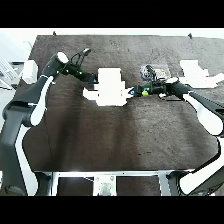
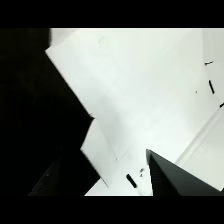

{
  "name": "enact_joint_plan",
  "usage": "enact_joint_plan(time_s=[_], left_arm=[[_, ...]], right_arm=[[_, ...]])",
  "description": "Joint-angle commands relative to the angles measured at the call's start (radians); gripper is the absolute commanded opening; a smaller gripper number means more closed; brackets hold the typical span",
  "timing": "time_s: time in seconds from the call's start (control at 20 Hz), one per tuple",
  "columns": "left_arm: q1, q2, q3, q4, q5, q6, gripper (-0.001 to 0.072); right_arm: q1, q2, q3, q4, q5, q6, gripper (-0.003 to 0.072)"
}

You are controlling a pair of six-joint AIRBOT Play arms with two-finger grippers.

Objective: Fold the box and place the chain.

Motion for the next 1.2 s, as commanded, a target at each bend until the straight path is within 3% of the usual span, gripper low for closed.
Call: enact_joint_plan(time_s=[0.0,0.35,0.4,0.8,0.9,1.15], left_arm=[[-0.01,-0.031,0.006,-0.059,0.001,0.035,0.059],[-0.01,-0.064,0.006,-0.142,0.02,0.075,0.0587],[-0.01,-0.069,0.006,-0.152,0.02,0.077,0.0539],[-0.01,-0.082,0.006,-0.186,0.01,0.096,0.0466],[-0.01,-0.094,0.006,-0.224,0.013,0.104,0.0364],[-0.009,-0.103,0.006,-0.262,0.012,0.122,0.0349]], right_arm=[[0.001,0.001,0.0,-0.001,0.005,0.0,0.0003],[0.006,0.001,0.0,0.0,0.005,-0.004,0.0004],[0.006,0.001,0.0,0.0,0.005,-0.004,0.0004],[0.009,0.001,0.0,-0.001,0.005,-0.004,0.0004],[0.009,0.001,0.0,-0.001,0.005,-0.004,0.0004],[0.009,0.001,0.0,-0.001,0.01,-0.004,0.0004]])
